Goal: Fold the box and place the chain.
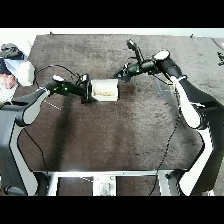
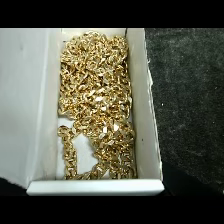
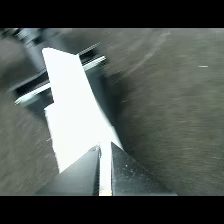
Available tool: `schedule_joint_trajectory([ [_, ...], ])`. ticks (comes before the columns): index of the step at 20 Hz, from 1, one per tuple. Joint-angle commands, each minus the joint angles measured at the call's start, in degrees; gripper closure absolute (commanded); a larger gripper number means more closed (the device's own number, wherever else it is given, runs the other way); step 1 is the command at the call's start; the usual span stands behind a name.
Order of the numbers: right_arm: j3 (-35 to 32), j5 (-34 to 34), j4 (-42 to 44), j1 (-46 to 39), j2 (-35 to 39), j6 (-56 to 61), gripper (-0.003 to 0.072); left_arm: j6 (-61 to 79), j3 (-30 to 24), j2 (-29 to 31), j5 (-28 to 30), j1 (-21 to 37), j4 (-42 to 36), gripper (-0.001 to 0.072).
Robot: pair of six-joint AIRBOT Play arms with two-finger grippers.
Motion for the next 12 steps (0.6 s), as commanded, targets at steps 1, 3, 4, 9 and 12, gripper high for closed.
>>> schedule_joint_trajectory([
  [1,0.2,4.57,-2.32,1.6,-0.15,-3.1,0.0552,0.0,0.0,-0.02,0.02,0.04,0.02,0.0361],
  [3,0.2,4.44,-7.04,2.69,-0.15,-3.13,0.0551,0.0,0.0,-0.02,0.02,0.04,0.02,0.0361],
  [4,0.2,4.37,-8.76,3.23,-0.15,-3.48,0.0532,0.0,0.0,-0.02,0.02,0.04,0.02,0.0361],
  [9,0.2,2.23,-11.93,5.46,-0.15,-6.6,0.0405,0.0,0.0,-0.02,0.02,0.04,0.02,0.0361],
  [12,0.2,1.09,-11.93,5.77,-0.15,-7.87,0.0404,0.0,0.0,-0.02,0.02,0.04,0.02,0.0361],
])
